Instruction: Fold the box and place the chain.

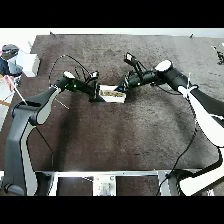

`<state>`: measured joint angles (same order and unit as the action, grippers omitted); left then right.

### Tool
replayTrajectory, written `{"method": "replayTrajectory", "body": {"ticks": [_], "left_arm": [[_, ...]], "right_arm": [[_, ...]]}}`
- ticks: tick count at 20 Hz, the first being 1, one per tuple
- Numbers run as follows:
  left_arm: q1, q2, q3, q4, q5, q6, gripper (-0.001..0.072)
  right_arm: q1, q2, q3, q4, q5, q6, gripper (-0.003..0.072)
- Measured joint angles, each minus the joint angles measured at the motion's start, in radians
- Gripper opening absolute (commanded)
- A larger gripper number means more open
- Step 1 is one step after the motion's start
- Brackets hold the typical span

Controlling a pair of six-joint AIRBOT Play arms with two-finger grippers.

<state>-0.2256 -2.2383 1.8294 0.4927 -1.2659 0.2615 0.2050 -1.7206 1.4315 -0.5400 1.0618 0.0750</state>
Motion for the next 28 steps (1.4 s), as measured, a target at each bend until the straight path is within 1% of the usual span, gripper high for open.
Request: {"method": "replayTrajectory", "body": {"ticks": [2,3,8,12,13,14,18,22,24,28], "left_arm": [[0.000,0.000,0.000,0.000,0.000,0.000,0.0415],[0.000,0.000,0.000,0.000,0.000,0.000,0.0415],[0.000,0.000,0.000,0.000,0.000,0.000,0.0415],[0.000,0.000,0.000,0.000,0.000,0.000,0.0415],[0.000,0.000,0.000,0.000,0.000,0.000,0.0415],[0.000,0.000,0.000,0.000,0.000,0.000,0.0415],[0.000,0.000,0.000,0.000,0.000,0.000,0.0415],[0.000,0.000,0.000,0.000,0.000,0.000,0.0415],[0.000,0.000,0.000,0.000,0.000,0.000,0.0415],[0.000,0.000,0.000,0.000,0.000,0.000,0.0415]], "right_arm": [[-0.003,0.005,-0.044,0.056,-0.033,-0.055,0.0355],[-0.005,0.005,-0.058,0.077,-0.038,-0.073,0.0427],[-0.006,0.006,-0.084,0.117,-0.049,-0.156,0.0429],[-0.006,0.045,-0.049,0.130,0.003,-0.175,0.0426],[-0.008,0.056,-0.038,0.136,0.000,-0.177,0.0406],[-0.010,0.065,-0.027,0.141,-0.004,-0.179,0.0396],[-0.014,0.071,-0.006,0.126,-0.072,-0.153,0.0396],[-0.020,0.032,-0.001,0.103,-0.109,-0.116,0.0397],[-0.021,0.004,0.000,0.094,-0.090,-0.108,0.0397],[-0.021,-0.042,0.000,0.079,0.005,-0.101,0.0397]]}}
